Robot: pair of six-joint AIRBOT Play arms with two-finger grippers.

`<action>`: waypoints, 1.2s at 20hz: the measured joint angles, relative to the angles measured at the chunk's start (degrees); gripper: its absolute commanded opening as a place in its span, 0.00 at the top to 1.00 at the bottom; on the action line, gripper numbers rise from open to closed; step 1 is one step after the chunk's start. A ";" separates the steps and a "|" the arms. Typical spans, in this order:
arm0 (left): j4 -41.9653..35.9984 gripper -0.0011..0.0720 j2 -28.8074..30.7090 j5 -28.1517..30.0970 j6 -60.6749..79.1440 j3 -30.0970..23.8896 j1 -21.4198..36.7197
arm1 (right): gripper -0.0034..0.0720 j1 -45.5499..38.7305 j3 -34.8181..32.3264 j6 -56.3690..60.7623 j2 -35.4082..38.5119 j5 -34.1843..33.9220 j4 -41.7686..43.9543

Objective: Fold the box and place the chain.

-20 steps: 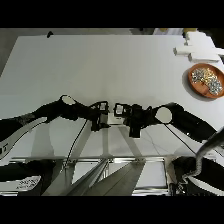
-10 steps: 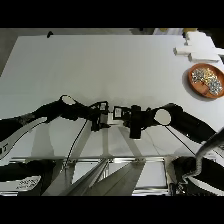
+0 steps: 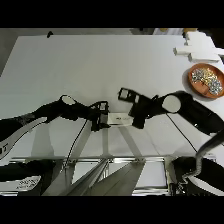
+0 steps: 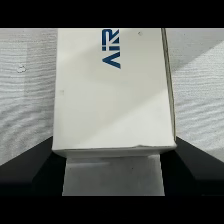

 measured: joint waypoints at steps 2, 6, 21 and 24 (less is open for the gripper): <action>0.00 0.64 0.00 0.00 0.02 -0.02 0.00 | 0.93 -4.17 1.25 7.69 0.46 6.10 -4.90; 0.02 0.64 0.00 0.00 0.07 -0.02 0.00 | 0.93 -14.19 0.61 21.59 0.74 15.37 -14.56; 0.04 0.64 0.00 0.00 0.13 0.00 0.00 | 0.93 -28.24 -1.77 45.18 0.92 22.29 -20.50; 0.00 0.64 0.00 -0.33 -0.02 -0.02 0.00 | 0.93 -28.30 -1.77 45.57 0.92 22.32 -20.61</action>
